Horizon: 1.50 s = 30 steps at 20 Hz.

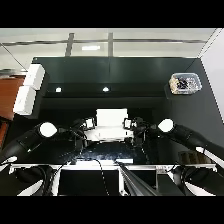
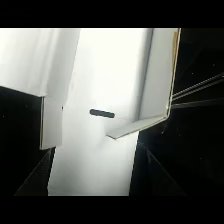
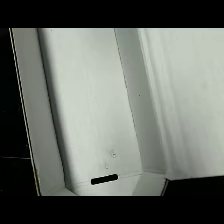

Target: Fold the box and place the chain.

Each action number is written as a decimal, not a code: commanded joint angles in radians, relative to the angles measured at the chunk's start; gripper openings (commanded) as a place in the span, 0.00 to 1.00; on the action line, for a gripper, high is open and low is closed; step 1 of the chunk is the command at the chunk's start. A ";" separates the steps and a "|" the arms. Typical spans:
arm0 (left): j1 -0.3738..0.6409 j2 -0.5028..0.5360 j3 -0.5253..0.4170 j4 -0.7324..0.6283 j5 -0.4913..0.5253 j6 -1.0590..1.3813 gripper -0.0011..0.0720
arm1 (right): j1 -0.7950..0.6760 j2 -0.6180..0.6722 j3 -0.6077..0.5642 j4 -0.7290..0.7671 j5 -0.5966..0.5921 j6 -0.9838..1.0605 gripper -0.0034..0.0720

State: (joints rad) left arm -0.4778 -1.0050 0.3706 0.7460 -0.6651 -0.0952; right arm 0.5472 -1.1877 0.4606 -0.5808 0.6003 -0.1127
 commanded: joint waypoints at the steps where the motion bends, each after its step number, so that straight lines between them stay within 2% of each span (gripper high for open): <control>1: -0.017 -0.017 -0.001 -0.007 0.028 0.021 0.95 | 0.000 0.000 0.000 0.000 0.000 0.000 0.55; 7: -0.016 -0.017 0.000 -0.007 0.039 0.022 0.94 | 0.000 0.000 0.000 0.000 0.000 0.000 0.55; 9: -0.017 -0.017 0.007 -0.008 0.026 0.021 0.86 | 0.000 0.000 0.000 0.000 0.000 0.000 0.55; 11: -0.017 -0.017 0.018 -0.028 0.005 0.021 0.85 | 0.000 0.000 0.000 0.000 0.000 0.000 0.55; 14: -0.017 -0.017 0.029 -0.034 -0.026 0.021 0.65 | 0.000 0.000 0.000 0.000 0.000 0.000 0.55; 15: -0.017 -0.017 0.029 -0.034 -0.037 0.021 0.62 | 0.000 0.000 0.000 0.000 0.000 0.000 0.55; 16: -0.017 -0.017 0.029 -0.033 -0.053 0.021 0.50 | 0.000 0.000 0.000 0.000 0.000 0.000 0.55; 17: -0.017 -0.017 0.029 -0.034 -0.061 0.021 0.47 | 0.000 0.000 0.000 0.000 0.000 0.000 0.55; 21: -0.017 -0.018 0.029 -0.080 -0.018 0.022 0.47 | 0.000 0.000 0.000 0.000 0.000 0.000 0.55; 22: -0.017 -0.020 0.029 -0.112 -0.002 0.025 0.40 | 0.000 0.000 0.000 0.000 0.000 0.000 0.55; 23: -0.017 -0.026 0.029 -0.129 0.009 0.040 0.38 | 0.000 0.000 0.000 0.000 0.000 0.000 0.55; 30: -0.017 -0.039 0.029 -0.138 0.008 0.070 0.37 | 0.000 0.000 0.000 0.000 0.000 0.000 0.55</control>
State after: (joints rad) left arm -0.4942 -1.0416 0.3992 0.6228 -0.6624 -0.0330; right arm 0.5472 -1.1877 0.4606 -0.5804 0.6003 -0.1123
